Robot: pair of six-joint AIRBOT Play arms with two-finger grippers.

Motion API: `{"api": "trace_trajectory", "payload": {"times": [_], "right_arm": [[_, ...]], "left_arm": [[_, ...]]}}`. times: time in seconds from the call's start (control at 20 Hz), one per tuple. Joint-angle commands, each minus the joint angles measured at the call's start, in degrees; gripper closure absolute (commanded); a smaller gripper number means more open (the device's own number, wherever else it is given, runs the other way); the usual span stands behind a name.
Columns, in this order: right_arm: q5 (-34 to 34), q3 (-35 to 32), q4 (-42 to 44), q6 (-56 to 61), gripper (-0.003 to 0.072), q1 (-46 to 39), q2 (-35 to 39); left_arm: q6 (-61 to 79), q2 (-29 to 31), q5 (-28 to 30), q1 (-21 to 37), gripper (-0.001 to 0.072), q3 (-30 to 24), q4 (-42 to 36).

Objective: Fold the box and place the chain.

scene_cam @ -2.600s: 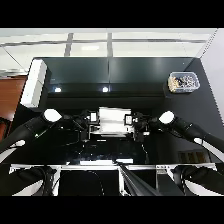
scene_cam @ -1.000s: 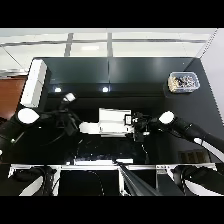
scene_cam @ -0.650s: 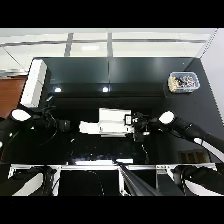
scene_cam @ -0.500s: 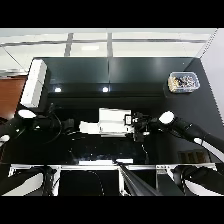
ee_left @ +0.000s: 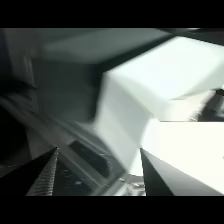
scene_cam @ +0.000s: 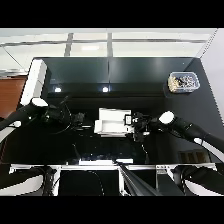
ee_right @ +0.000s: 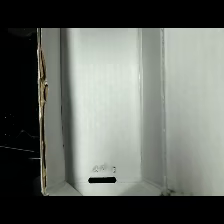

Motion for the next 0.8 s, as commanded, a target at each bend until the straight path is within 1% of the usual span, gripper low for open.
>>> {"api": "trace_trajectory", "payload": {"times": [0.0, 0.15, 0.2, 0.25, 0.3, 0.4, 0.5, 0.6, 0.7, 0.75], "right_arm": [[0.0, 0.0, 0.0, 0.0, 0.0448, 0.0, 0.0], [0.0, 0.0, 0.0, 0.0, 0.0448, 0.0, 0.0], [0.0, 0.0, 0.0, 0.0, 0.0448, 0.0, 0.0], [0.0, 0.0, 0.0, 0.0, 0.0448, 0.0, 0.0], [0.0, 0.0, 0.0, 0.0, 0.0448, 0.0, 0.0], [0.0, 0.0, 0.0, 0.0, 0.0448, 0.0, 0.0], [0.0, 0.0, 0.0, 0.0, 0.0448, 0.0, 0.0], [0.0, 0.0, 0.0, 0.0, 0.0448, 0.0, 0.0], [0.0, 0.0, 0.0, 0.0, 0.0448, 0.0, 0.0], [0.0, 0.0, 0.0, 0.0, 0.0448, 0.0, 0.0]], "left_arm": [[0.5, -0.3, -4.5, -1.3, 0.0125, 4.4, -0.3], [0.3, -0.3, -1.9, -5.2, 0.0131, 5.5, -0.2], [0.3, -0.3, -1.0, -6.6, 0.0158, 5.7, -0.1], [0.2, -0.3, -0.4, -8.1, 0.0239, 6.0, -0.1], [-0.2, -0.3, -0.1, -9.4, 0.0251, 6.3, 0.0], [-3.8, -0.3, 1.7, -11.7, 0.0250, 7.0, 0.9], [-7.6, -0.3, 4.8, -13.9, 0.0251, 7.8, 3.8], [-12.5, -0.3, 7.4, -16.3, 0.0251, 9.2, 9.1], [-17.3, -0.3, 8.4, -18.3, 0.0250, 10.9, 15.2], [-19.2, -0.3, 9.0, -19.1, 0.0251, 11.5, 17.0]]}}
